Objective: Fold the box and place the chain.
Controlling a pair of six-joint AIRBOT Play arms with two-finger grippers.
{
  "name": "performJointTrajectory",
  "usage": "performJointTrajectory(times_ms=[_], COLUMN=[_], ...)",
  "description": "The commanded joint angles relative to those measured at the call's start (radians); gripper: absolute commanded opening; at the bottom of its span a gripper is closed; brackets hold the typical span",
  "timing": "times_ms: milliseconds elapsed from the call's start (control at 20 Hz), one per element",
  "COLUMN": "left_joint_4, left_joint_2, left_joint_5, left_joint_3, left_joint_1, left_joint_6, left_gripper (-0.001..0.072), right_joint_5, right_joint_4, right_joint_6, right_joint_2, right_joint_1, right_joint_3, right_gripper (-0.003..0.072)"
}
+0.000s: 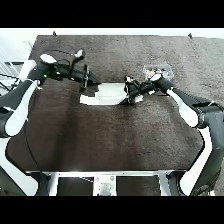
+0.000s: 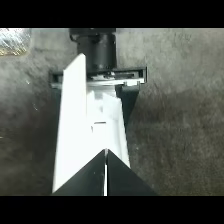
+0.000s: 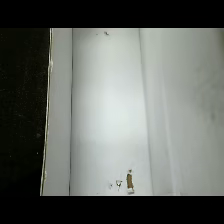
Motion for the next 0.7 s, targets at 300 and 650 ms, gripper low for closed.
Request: performJointTrajectory(times_ms=[300,650], left_joint_4=[0.024,0.025], left_joint_2=[0.011,-0.007], left_joint_5=[0.261,0.459], left_joint_3=[-0.135,-0.116], left_joint_1=[-0.116,-0.116], left_joint_6=[-0.021,0.035], left_gripper=[0.0012,0.0013], right_joint_5=[0.000,0.000], right_joint_4=[0.000,0.000], right_joint_6=[0.000,0.000], right_joint_2=[0.000,0.000], right_joint_1=[0.000,0.000], right_joint_3=[0.000,0.000], right_gripper=[0.0551,0.0551])
